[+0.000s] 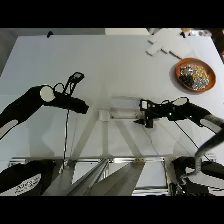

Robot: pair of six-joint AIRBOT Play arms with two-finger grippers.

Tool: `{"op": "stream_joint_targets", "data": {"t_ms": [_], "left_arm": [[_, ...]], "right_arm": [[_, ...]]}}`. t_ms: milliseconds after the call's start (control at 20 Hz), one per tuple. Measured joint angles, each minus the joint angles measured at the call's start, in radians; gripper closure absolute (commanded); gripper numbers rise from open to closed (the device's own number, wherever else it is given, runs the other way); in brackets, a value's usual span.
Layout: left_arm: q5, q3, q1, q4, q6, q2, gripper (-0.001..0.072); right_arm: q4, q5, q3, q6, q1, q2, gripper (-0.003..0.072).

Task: Fold the box and place the chain.

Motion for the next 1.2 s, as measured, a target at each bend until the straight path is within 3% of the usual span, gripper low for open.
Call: {"op": "stream_joint_targets", "data": {"t_ms": [400,1100,1200], "left_arm": [[0.009,-0.014,-0.032,-0.220,0.018,-0.158,0.0702],[0.035,-0.011,-0.094,-0.398,0.124,-0.181,0.0700],[0.039,-0.002,-0.109,-0.409,0.131,-0.179,0.0666]], "right_arm": [[0.000,0.000,0.000,0.000,0.000,0.000,0.0257],[0.000,0.000,0.000,0.000,0.000,0.000,0.0257],[0.000,0.000,0.000,0.000,0.000,0.000,0.0257]]}}
